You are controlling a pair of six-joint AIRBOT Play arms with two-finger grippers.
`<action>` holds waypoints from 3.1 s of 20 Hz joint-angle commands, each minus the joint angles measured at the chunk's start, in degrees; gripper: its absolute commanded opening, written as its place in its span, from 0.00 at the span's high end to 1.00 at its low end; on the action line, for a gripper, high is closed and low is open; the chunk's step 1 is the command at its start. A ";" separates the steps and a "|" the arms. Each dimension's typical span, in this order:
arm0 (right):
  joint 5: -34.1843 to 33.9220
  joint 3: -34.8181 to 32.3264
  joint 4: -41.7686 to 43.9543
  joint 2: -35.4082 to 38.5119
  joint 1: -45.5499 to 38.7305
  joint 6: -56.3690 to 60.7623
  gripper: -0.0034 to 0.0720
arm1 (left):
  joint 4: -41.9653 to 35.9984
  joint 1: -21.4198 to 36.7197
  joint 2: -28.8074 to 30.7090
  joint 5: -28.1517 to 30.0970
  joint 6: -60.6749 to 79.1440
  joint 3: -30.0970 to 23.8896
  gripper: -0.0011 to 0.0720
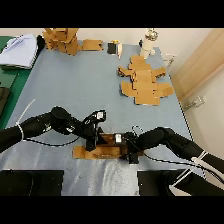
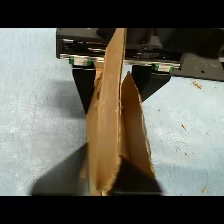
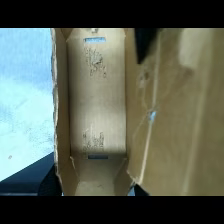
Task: Fold the box.
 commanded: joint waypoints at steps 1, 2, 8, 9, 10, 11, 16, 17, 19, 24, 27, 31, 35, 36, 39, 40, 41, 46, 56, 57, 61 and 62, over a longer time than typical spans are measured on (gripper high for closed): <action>0.13 -0.02 -0.31 -0.02 0.04 0.02 0.25 | 0.20 0.07 0.79 4.09 -6.45 -0.02 0.46; 0.13 -0.02 -0.42 -0.02 0.04 0.02 0.25 | 1.38 0.07 1.51 5.31 -9.27 0.00 0.45; 0.13 -0.02 -0.74 -0.02 0.04 0.02 0.25 | 22.82 0.07 8.83 4.90 -31.93 0.02 0.14; 0.11 -0.02 -0.72 -0.02 0.04 0.02 0.25 | 26.45 0.07 10.54 4.63 -37.86 0.04 0.14; 0.13 -0.02 -0.72 -0.04 0.04 0.02 0.25 | 28.81 0.07 12.20 3.43 -42.18 0.04 0.14; 0.13 -0.02 -0.72 -0.02 0.04 0.02 0.25 | 30.53 0.07 13.86 1.68 -45.46 0.04 0.14; 0.11 -0.02 -0.72 -0.02 0.04 0.02 0.25 | 36.20 0.02 18.93 -11.08 -60.43 0.04 0.82; 0.11 -0.02 -0.72 -0.02 0.04 0.02 0.25 | 35.85 -0.09 18.95 -14.05 -62.38 0.02 0.97; 0.11 -0.02 -0.72 -0.02 0.04 0.02 0.25 | 34.12 -1.09 18.80 -16.57 -73.77 -0.04 0.97; 0.11 -0.02 -0.72 -0.02 0.04 0.02 0.25 | 14.23 -7.69 15.74 -12.02 -75.65 -0.02 0.97; 0.13 -0.02 -0.74 -0.02 0.04 0.02 0.25 | 4.61 -8.98 12.66 -6.43 -72.63 -0.02 0.97; 0.15 -0.02 -0.74 -0.02 0.04 0.02 0.25 | -2.84 -8.87 7.87 1.03 -68.06 0.13 0.97; 0.13 -0.02 -0.81 -0.02 0.04 0.02 0.25 | -3.50 -8.87 3.02 7.82 -65.75 0.28 0.97; 0.13 -0.02 -0.79 -0.02 0.04 0.02 0.25 | -3.93 -8.87 2.67 9.70 -64.96 0.31 0.97; 0.11 -0.02 -0.79 -0.02 0.04 0.02 0.25 | -4.76 -8.87 2.67 14.23 -63.69 0.59 0.97; 0.11 -0.02 -0.79 -0.02 0.04 0.02 0.25 | -4.76 -8.87 2.67 14.88 -63.69 0.63 0.97; 0.11 -0.02 -0.79 -0.02 0.04 0.02 0.25 | -4.76 -8.87 2.64 15.58 -63.71 0.63 0.97; 0.11 -0.02 -0.79 -0.02 0.04 0.02 0.25 | -2.91 -8.87 2.16 18.05 -63.69 0.66 0.97; 0.09 -0.02 -0.79 -0.02 0.04 0.02 0.25 | 2.10 -8.87 -3.06 15.45 -65.68 0.68 0.97; 0.11 -0.02 -0.79 -0.02 0.04 0.02 0.25 | 2.14 -8.87 -3.37 15.47 -65.68 0.70 0.97; 0.13 -0.02 -0.79 -0.02 0.02 0.02 0.25 | 2.23 -7.30 -3.26 15.19 -64.78 1.68 0.97; 0.11 -0.02 -0.83 -0.02 0.02 0.02 0.25 | 2.23 -5.77 -2.64 14.47 -63.58 2.32 0.97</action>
